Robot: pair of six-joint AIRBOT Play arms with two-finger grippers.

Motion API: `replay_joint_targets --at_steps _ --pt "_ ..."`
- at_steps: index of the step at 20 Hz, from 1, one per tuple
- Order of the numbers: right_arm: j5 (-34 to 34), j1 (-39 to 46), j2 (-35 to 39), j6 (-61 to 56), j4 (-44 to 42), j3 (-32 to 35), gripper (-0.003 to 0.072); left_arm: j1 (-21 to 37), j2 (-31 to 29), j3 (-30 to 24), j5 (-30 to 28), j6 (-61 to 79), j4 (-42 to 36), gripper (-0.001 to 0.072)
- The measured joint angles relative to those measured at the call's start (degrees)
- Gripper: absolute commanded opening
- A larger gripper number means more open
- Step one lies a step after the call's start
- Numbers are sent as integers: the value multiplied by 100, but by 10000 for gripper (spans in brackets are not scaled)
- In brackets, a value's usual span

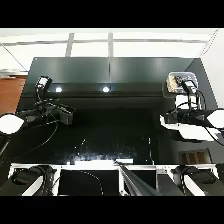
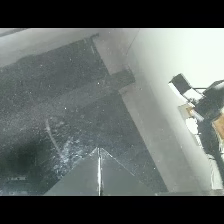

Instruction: Fold the box and place the chain.

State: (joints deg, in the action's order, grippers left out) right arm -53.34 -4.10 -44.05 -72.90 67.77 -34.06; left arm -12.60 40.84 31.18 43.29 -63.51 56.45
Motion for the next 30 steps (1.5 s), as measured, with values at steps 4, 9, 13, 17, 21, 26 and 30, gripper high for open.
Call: replay_joint_targets --at_steps 4,9,13,17,21,26,30 --pt "0 0 0 0 -2 0 17 0 0 0 0 0 0 28" --pt "0 0 0 0 0 0 17 0 0 0 0 0 -2 28" --pt "0 0 0 0 0 0 17 -2 0 0 -11 0 -2 28" --pt "50 0 0 0 -9 0 17 -4 2 0 -345 0 -175 29" --pt "752 -4 0 -15 -66 2 22 -7 90 0 -984 2 -472 166" --pt "1423 2 0 -151 -389 2 644 -26 417 0 -1991 -7 -1019 704" --pt "1582 612 -118 -1152 557 -149 643 -24 621 2 -1985 -4 -1270 705"
